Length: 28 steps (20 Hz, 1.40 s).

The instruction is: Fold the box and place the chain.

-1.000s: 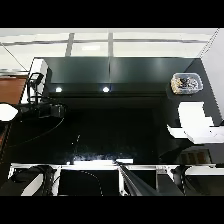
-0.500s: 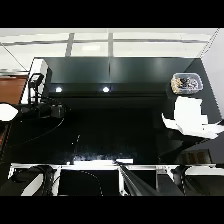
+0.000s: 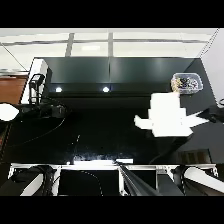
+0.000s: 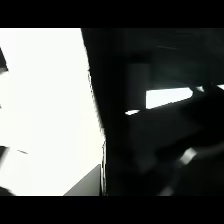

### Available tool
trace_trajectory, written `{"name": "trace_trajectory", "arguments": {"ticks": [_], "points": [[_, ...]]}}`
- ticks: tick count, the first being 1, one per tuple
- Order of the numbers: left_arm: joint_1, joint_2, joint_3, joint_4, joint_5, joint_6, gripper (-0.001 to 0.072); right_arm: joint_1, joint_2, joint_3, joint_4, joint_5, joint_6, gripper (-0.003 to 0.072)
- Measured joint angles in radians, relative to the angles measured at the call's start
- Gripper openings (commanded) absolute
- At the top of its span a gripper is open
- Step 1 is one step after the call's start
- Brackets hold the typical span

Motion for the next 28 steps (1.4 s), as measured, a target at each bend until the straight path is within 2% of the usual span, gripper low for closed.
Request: {"name": "trace_trajectory", "arguments": {"ticks": [5,8,11,14,17,21,23,25,28], "points": [[0.0,-0.043,-0.001,-0.068,-0.03,0.002,0.0706,0.265,0.175,-0.238,0.269,-0.113,-0.058,0.0009],[0.0,-0.068,-0.001,-0.15,-0.052,0.035,0.0706,0.447,0.31,-0.407,0.451,-0.272,-0.144,0.0009],[-0.021,-0.105,-0.001,-0.255,-0.063,0.096,0.0706,0.643,0.385,-0.527,0.536,-0.48,-0.188,0.0009],[-0.083,-0.17,-0.001,-0.327,-0.038,0.146,0.0706,0.817,0.412,-0.579,0.574,-0.643,-0.208,0.0009],[-0.141,-0.262,0.006,-0.392,-0.013,0.192,0.0706,0.934,0.423,-0.599,0.594,-0.75,-0.214,0.0009],[-0.182,-0.42,0.035,-0.603,-0.109,0.4,0.0702,1.003,0.427,-0.608,0.605,-0.802,-0.214,0.0009],[-0.19,-0.497,0.062,-0.658,-0.149,0.465,0.0698,1.015,0.428,-0.61,0.608,-0.813,-0.214,0.0009],[-0.193,-0.563,0.093,-0.683,-0.204,0.525,0.0654,1.022,0.429,-0.611,0.608,-0.817,-0.214,0.0009],[-0.197,-0.645,0.144,-0.648,-0.304,0.586,0.0442,1.026,0.429,-0.611,0.61,-0.821,-0.214,0.0009]]}}
